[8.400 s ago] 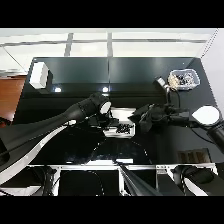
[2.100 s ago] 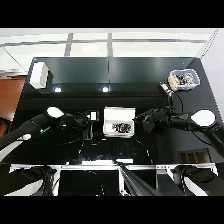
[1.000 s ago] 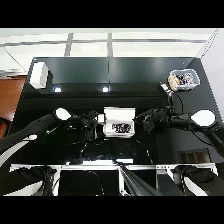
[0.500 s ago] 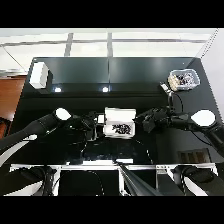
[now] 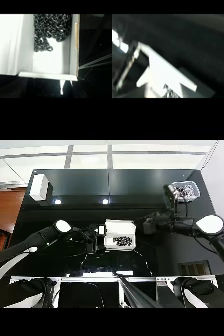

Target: Fold the box and place the chain.

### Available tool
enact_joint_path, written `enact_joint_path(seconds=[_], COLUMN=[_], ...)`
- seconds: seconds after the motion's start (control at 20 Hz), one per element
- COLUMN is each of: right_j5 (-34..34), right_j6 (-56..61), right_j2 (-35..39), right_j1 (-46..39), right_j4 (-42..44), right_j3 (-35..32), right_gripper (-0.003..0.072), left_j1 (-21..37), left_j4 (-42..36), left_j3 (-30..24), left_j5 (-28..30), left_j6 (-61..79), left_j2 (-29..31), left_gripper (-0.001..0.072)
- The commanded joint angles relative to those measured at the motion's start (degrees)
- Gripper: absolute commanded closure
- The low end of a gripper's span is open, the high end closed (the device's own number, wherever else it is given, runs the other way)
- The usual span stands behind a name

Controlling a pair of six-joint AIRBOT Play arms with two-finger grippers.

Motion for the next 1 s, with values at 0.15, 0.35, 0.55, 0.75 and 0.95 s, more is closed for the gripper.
enact_joint_path(seconds=[0.15, 0.35, 0.55, 0.75, 0.95], right_j5=[-9.51, -10.51, 3.04, 14.58, 21.70], right_j6=[5.86, 5.29, -11.41, -23.15, -28.98], right_j2=[-9.38, -21.79, -23.08, -21.75, -21.70], right_j1=[0.02, 0.02, 0.35, 0.68, 3.06], right_j4=[-1.64, -11.30, -13.18, -13.09, -15.02], right_j3=[7.19, 14.16, 14.69, 15.06, 15.04], right_gripper=[-0.0016, -0.0015, -0.0015, -0.0015, -0.0015], left_j1=[-0.59, -0.59, -0.59, -0.59, -0.59], left_j4=[0.20, 0.20, 0.20, 0.20, 0.20], left_j3=[0.07, 0.07, 0.07, 0.07, 0.07], left_j5=[1.51, 1.49, 1.49, 1.49, 1.49], left_j6=[-1.36, -1.36, -1.38, -1.36, -1.36], left_j2=[-0.07, -0.07, -0.07, -0.07, -0.07], left_gripper=[0.0451, 0.0450, 0.0450, 0.0450, 0.0450])
